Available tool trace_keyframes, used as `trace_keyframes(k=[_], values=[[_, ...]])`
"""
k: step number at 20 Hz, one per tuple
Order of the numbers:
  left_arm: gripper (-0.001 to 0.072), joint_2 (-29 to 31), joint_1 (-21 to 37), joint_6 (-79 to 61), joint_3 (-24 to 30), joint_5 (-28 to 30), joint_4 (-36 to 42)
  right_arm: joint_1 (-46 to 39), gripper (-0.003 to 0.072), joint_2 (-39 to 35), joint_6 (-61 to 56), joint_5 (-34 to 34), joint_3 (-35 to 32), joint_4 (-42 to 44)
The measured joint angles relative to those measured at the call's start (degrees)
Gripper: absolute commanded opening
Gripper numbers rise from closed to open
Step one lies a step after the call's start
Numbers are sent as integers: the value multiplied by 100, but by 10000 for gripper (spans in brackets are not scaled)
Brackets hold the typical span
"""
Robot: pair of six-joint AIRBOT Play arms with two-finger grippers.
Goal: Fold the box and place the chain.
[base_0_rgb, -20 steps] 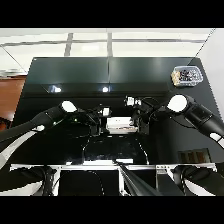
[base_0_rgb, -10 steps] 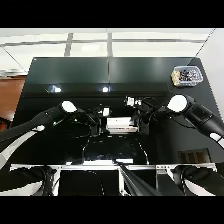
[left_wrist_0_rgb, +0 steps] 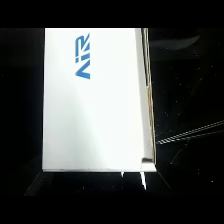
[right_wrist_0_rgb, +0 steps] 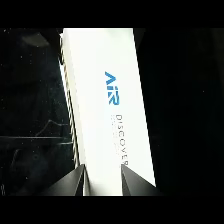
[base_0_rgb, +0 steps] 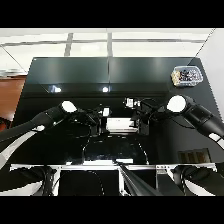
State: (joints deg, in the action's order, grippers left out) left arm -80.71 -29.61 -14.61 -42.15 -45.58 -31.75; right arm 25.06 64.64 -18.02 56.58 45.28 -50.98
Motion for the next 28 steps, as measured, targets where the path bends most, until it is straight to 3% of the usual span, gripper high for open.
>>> trace_keyframes(k=[2, 3, 9, 10, 12, 20, 21, 28], values=[[508, 0, 0, 2, 0, 2, 0, 4, 230, 0, -2, -2, 0, -7], [507, 0, 0, 2, 0, 2, 0, 2, 131, 0, -2, -11, 0, -13], [508, 0, 0, 15, 0, 2, 0, 2, 131, -4, -13, -26, 2, -20], [507, 0, 0, 15, 0, 4, 2, 2, 133, -4, -20, -15, 2, -20], [507, 0, 0, 7, 0, 4, 0, 2, 204, -4, -22, 24, 2, -22], [508, 0, -2, -4, 0, 9, 0, 2, 215, -4, -24, 98, 0, -28], [508, 0, -2, -2, 0, 9, 0, 2, 277, -2, -24, 103, 0, -31], [507, 0, -2, 0, 0, 9, 0, 2, 275, 0, -24, 131, 0, -44]])
